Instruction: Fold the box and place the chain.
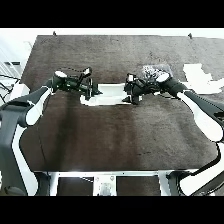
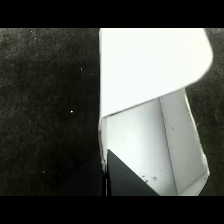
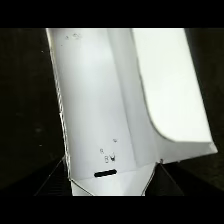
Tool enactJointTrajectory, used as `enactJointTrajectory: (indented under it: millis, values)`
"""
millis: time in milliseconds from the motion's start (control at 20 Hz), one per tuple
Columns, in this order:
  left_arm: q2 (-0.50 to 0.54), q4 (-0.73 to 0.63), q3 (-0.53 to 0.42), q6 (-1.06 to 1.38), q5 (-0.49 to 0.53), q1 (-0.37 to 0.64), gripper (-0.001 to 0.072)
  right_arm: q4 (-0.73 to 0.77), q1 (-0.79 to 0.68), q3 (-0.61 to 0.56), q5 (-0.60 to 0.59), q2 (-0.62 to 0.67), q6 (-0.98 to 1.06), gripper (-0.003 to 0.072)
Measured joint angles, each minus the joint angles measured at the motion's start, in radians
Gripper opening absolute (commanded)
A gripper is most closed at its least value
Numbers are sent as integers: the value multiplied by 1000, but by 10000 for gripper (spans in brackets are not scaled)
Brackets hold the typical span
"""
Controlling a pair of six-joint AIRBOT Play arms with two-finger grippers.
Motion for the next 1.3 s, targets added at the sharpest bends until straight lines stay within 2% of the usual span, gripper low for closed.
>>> enactJointTrajectory:
  millis: [500, 1300]
  values:
    - [-1, -1, 0, 0, 4, 0, 20, 23, -6, 57, 46, -94, -37, 643]
    - [-1, -1, 0, 0, 5, 0, 20, 185, -48, 121, 166, -208, -151, 643]
